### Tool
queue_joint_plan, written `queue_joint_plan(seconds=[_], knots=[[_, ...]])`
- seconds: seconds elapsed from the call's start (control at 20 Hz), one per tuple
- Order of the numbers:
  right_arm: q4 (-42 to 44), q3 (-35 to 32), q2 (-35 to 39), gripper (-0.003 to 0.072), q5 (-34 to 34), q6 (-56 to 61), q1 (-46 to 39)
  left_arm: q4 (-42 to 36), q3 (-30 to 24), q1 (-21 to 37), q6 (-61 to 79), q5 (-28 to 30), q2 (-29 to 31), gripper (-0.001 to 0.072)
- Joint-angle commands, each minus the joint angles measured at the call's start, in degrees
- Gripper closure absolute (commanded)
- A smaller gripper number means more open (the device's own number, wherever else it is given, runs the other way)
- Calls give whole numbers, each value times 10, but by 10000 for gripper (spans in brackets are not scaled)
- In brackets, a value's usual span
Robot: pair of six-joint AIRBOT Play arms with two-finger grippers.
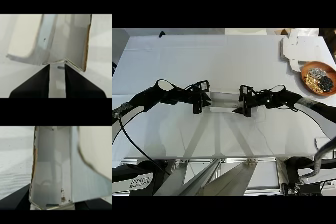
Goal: Fold the box and place the chain.
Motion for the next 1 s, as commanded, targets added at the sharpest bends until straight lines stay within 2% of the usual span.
queue_joint_plan(seconds=[0.0,0.3,0.55,0.65,0.75,0.85,0.95], knots=[[1,0,0,251,-4,1,0,53,0,1,-62,-4,2,512],[1,0,0,251,-4,1,0,53,0,14,-64,-6,89,512],[1,0,0,251,-4,1,0,53,0,81,-85,-19,189,521],[1,0,0,251,-4,1,0,55,0,127,-188,-20,215,695],[1,0,0,251,-4,1,0,79,0,171,-355,-21,218,697],[1,0,0,251,-4,1,0,158,0,193,-547,-21,208,697],[1,0,0,251,-4,1,0,256,0,189,-703,-32,189,700]])
